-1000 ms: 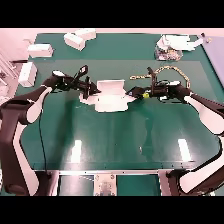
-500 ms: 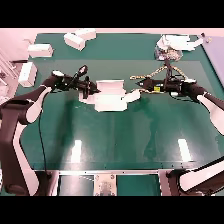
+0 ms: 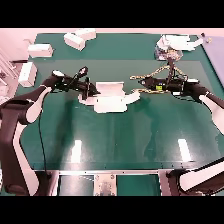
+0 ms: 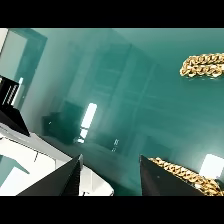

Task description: Fold the box and place the chain.

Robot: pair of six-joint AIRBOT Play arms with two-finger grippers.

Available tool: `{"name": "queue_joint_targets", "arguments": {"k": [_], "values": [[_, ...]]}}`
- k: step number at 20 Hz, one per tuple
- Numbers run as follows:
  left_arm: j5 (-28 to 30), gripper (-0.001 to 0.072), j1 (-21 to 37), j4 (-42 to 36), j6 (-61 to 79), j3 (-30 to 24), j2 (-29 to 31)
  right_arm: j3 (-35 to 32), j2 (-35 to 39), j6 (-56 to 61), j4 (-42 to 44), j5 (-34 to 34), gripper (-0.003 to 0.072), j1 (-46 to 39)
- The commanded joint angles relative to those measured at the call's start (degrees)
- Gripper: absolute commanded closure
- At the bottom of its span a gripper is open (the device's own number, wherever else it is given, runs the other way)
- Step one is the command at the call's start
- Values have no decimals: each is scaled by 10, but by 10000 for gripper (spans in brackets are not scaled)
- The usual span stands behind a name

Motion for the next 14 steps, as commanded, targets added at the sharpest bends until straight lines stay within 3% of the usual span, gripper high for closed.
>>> {"name": "queue_joint_targets", "arguments": {"k": [1, 10, 14], "values": [[-2, 692, 0, 2, 3, 0, 0, 0, 0, -2, 0, -1, 237, -1], [-3, 692, 0, -9, -1, 0, 1, 0, 0, -2, 0, -1, 235, -13], [-3, 692, 0, -9, -1, 0, 1, -1, 1, -63, 10, 0, 236, -13]]}}
